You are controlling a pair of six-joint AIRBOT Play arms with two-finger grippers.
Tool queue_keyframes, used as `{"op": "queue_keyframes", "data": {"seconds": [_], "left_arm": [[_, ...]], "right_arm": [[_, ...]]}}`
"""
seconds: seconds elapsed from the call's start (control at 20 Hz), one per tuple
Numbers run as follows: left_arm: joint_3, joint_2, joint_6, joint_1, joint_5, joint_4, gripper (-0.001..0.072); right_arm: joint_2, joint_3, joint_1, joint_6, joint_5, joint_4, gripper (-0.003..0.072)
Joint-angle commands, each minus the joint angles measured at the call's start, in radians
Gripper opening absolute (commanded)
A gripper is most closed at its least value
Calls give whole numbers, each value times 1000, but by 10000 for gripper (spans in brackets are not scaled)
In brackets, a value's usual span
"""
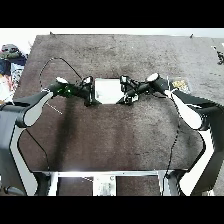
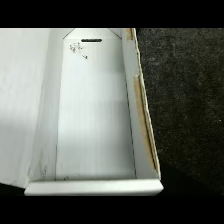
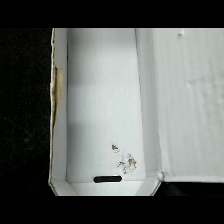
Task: Fold the box and place the chain.
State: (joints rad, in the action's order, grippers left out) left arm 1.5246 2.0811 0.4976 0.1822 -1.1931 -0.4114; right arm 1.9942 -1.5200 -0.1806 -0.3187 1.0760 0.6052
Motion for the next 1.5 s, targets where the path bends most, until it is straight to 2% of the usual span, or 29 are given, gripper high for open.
{"op": "queue_keyframes", "data": {"seconds": [0.0,0.15,0.2,0.25,0.45,0.8,1.1,1.15,1.2,1.25,1.3,1.35,1.45], "left_arm": [[0,1,0,1,0,0,296],[0,1,0,1,0,0,296],[0,1,0,1,0,0,296],[0,1,0,1,0,0,295],[0,1,0,1,0,0,295],[0,1,0,1,0,0,295],[0,1,0,1,0,0,295],[0,1,0,1,0,0,296],[0,1,0,1,0,0,295],[0,1,0,1,0,0,295],[0,1,0,1,0,0,295],[0,1,0,1,0,0,295],[0,1,0,1,0,0,296]], "right_arm": [[1,-1,0,0,0,-1,406],[0,-1,0,1,0,-7,408],[-2,-1,1,1,0,-7,492],[-6,-1,2,0,-1,-6,706],[-39,-1,4,14,1,21,715],[-86,-1,7,95,24,209,714],[-178,-1,63,219,25,224,712],[-198,-1,68,279,31,212,668],[-216,-1,69,324,41,192,432],[-228,-1,68,341,64,149,142],[-231,-1,66,342,90,69,10],[-230,-1,61,342,103,-6,10],[-229,-1,33,341,57,-53,11]]}}
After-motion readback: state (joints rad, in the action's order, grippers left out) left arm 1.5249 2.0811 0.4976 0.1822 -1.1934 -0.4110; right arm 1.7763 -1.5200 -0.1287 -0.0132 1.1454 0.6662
